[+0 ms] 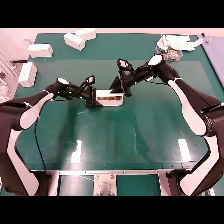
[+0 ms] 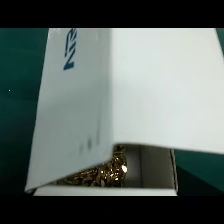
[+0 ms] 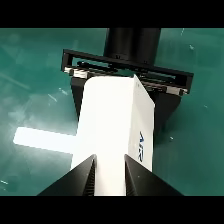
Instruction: Fold the box and place the chain.
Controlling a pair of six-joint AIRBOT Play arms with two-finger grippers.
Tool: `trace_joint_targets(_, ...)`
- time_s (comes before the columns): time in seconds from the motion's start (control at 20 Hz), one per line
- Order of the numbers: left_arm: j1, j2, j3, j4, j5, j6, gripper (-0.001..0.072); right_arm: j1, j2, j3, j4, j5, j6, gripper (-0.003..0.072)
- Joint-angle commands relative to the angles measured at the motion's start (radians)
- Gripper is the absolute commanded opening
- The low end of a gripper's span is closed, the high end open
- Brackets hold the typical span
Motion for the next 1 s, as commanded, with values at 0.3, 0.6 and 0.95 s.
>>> trace_joint_targets(0.3, 0.000, 0.000, 0.001, 0.000, 0.000, 0.000, 0.0629, 0.004, 0.000, 0.000, -0.082, -0.063, 0.005, 0.0283)
trace_joint_targets(0.6, 0.000, 0.000, 0.001, 0.000, 0.000, 0.000, 0.0630, 0.005, 0.000, 0.000, -0.055, -0.068, 0.009, 0.0271)
trace_joint_targets(0.95, 0.000, 0.000, 0.001, 0.000, 0.000, 0.000, 0.0629, -0.006, 0.000, -0.038, -0.045, -0.074, 0.095, 0.0197)
